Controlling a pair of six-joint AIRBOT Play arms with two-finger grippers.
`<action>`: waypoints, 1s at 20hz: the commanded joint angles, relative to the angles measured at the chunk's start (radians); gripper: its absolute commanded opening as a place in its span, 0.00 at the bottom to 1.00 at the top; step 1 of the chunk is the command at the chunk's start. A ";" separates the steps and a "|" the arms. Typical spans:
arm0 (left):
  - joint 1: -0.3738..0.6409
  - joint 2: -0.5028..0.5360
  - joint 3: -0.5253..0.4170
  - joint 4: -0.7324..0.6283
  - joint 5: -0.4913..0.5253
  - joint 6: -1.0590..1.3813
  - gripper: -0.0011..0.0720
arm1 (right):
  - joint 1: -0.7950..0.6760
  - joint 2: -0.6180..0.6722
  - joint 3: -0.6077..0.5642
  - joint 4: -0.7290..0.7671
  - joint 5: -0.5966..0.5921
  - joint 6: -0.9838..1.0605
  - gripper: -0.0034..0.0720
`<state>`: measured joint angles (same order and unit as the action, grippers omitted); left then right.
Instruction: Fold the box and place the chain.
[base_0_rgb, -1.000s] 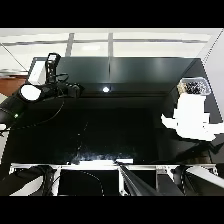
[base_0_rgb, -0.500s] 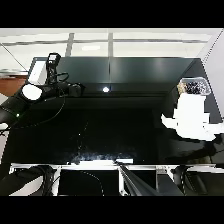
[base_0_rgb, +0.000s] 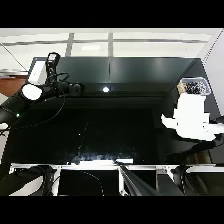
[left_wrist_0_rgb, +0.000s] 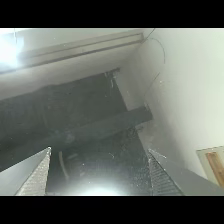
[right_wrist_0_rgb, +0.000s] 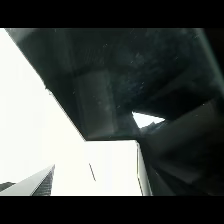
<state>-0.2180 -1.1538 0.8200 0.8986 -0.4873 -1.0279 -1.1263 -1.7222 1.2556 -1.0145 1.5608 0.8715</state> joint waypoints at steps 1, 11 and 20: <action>0.000 0.000 0.001 0.000 0.008 -0.001 0.98 | 0.006 -0.014 0.005 -0.004 0.051 0.016 0.98; 0.000 0.000 0.001 -0.022 0.008 -0.001 0.98 | 0.003 -0.019 -0.005 0.002 0.034 0.011 0.57; 0.001 0.000 0.001 -0.022 0.008 -0.001 0.98 | 0.007 -0.002 -0.043 0.087 0.055 -0.034 0.10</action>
